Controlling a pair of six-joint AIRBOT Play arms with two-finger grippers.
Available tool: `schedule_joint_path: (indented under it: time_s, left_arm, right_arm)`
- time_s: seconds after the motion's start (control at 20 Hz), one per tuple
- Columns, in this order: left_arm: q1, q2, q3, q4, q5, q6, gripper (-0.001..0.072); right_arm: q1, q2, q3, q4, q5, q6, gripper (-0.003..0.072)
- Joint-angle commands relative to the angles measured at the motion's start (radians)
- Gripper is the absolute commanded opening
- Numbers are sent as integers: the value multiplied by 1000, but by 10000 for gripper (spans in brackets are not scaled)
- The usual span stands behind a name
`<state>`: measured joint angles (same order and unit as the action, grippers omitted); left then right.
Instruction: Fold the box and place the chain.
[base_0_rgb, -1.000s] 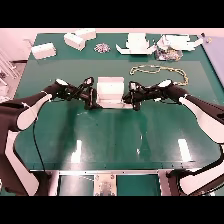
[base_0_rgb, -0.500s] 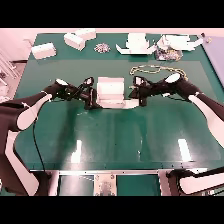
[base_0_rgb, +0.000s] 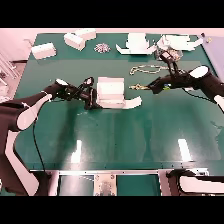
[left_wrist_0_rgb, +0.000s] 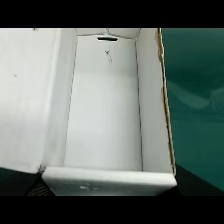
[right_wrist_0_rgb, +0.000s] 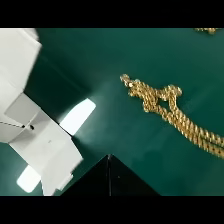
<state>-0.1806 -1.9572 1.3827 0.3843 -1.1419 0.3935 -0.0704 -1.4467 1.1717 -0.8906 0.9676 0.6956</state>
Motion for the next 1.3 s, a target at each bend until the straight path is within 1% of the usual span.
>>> schedule_joint_path:
  time_s: [0.0,0.15,0.3,0.4,0.5,0.6,0.7,0.85,0.95,1.25]
  left_arm:
    - [1,1,1,0,0,0,630]
    - [1,1,1,0,0,0,630]
    - [1,1,1,0,0,0,630]
    - [1,1,1,0,0,0,630]
    - [1,1,1,0,0,0,630]
    - [1,1,1,0,0,0,630]
    - [1,1,1,0,0,0,630]
    - [1,1,1,0,0,0,631]
    - [1,1,1,0,0,0,630]
    - [1,1,1,0,0,0,630]
  right_arm:
    - [-69,-50,-23,-56,108,291,1]
    - [-37,-126,-45,-18,172,345,2]
    - [38,-153,-55,68,167,344,1]
    - [98,-154,-54,72,163,345,1]
    - [140,-155,-54,72,148,346,2]
    - [171,-157,-54,92,100,352,2]
    - [190,-157,-54,106,52,352,2]
    - [203,-157,-42,145,23,353,2]
    - [212,-157,-23,182,23,367,2]
    - [249,-157,48,176,25,368,4]
